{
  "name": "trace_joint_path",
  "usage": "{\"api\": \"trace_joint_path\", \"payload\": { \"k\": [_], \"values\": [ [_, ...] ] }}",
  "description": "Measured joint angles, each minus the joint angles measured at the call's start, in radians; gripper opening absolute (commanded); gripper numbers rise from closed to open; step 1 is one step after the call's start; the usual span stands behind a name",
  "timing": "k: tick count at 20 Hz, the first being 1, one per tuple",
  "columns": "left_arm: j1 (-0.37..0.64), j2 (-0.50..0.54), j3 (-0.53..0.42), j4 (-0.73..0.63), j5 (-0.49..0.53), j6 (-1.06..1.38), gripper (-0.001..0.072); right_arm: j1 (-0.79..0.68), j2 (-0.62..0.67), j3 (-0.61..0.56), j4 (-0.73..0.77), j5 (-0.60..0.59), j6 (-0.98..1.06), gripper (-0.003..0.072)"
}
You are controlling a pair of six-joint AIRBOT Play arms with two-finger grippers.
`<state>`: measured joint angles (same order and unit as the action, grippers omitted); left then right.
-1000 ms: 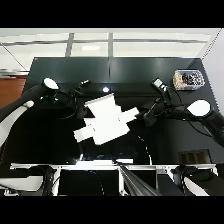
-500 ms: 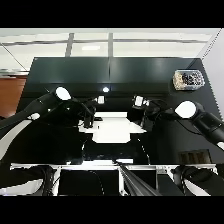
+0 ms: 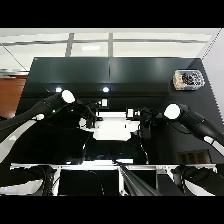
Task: Fold the box and place the chain.
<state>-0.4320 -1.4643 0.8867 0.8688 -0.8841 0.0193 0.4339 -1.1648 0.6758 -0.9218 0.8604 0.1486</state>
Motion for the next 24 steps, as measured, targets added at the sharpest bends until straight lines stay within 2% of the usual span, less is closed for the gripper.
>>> {"api": "trace_joint_path", "payload": {
  "k": [5,9,17,24],
  "values": [
    [-0.001,-0.003,0.0,0.006,0.007,-0.004,0.0027,0.021,-0.016,-0.026,0.033,0.026,-0.003,0.0706],
    [-0.001,-0.003,0.0,0.009,0.01,-0.005,0.0027,0.072,-0.019,-0.053,0.095,0.001,-0.004,0.0706],
    [-0.001,-0.003,0.0,0.009,0.009,-0.007,0.0027,0.127,-0.011,-0.066,0.218,-0.167,0.009,0.0706],
    [-0.001,-0.003,0.0,0.009,-0.006,-0.006,0.0027,0.088,0.07,-0.066,0.185,-0.291,0.011,0.0706]
  ]
}}
